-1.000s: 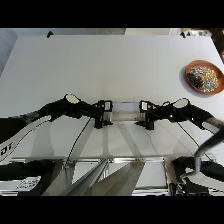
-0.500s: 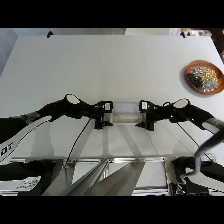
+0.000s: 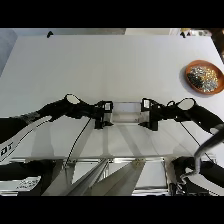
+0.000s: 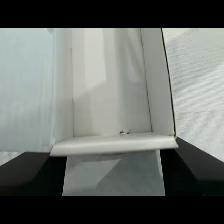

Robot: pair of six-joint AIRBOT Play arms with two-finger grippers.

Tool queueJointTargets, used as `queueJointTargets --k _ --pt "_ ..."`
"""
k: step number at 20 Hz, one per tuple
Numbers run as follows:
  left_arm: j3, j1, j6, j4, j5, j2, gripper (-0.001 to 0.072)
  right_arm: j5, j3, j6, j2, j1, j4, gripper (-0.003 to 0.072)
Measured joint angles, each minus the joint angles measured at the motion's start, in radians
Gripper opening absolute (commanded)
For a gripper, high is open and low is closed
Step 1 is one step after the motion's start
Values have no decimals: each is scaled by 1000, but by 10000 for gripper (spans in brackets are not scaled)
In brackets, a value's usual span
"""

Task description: Fold the box and place the chain.

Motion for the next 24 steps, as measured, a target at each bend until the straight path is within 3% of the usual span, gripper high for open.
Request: queueJointTargets --k 2,5,7,10,11,16,20,24 --pt "0 0 1 0 0 0 273 19 0 60 18 0 -59 668" --pt "0 0 0 0 0 0 273 47 0 138 59 0 -107 519" --pt "0 0 0 0 0 0 273 64 0 177 103 0 -123 487" --pt "0 0 0 0 0 0 273 75 0 212 179 0 -124 238" --pt "0 0 0 0 0 0 273 78 0 217 199 0 -104 44" --pt "0 0 0 0 1 0 273 75 0 204 241 1 96 18" --pt "0 0 -1 0 1 0 273 -58 0 167 240 1 257 15" --pt "0 0 -1 -1 1 0 273 -178 0 147 151 1 377 17"
